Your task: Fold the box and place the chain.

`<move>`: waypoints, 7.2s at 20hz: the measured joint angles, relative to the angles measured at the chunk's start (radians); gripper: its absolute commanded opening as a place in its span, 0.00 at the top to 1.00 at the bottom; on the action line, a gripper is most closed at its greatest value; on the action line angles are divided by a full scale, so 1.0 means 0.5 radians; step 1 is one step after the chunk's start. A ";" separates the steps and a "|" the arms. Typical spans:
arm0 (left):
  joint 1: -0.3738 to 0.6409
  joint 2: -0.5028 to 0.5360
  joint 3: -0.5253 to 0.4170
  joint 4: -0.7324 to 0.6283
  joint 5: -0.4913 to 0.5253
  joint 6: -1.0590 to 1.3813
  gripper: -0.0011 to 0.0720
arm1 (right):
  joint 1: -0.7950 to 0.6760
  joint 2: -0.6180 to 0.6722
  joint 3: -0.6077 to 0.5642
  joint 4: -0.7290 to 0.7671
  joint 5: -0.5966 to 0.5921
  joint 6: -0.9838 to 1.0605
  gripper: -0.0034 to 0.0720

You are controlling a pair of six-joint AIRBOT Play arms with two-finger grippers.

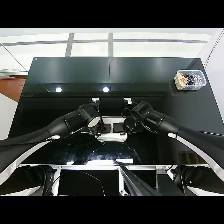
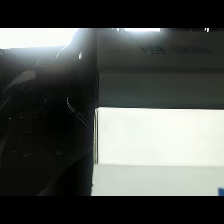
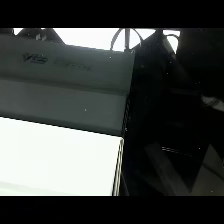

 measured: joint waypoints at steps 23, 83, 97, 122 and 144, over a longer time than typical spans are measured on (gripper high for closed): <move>0.000 0.000 0.000 -0.003 0.000 0.003 0.95 | 0.000 0.015 0.024 0.005 -0.075 -0.026 0.45; 0.022 0.000 0.000 0.024 0.002 0.001 0.95 | -2.134 -0.777 1.590 0.014 -0.208 -0.639 0.93; 0.023 0.000 0.000 0.013 0.005 0.000 0.95 | -2.142 0.321 1.670 0.253 -0.316 -1.280 0.93; 0.023 0.000 0.000 0.007 0.000 0.000 0.95 | -0.950 0.942 1.342 0.636 -1.266 -1.601 0.93; 0.021 0.000 0.000 -0.001 -0.005 0.000 0.95 | -0.534 0.613 1.176 0.889 -1.042 -1.639 0.93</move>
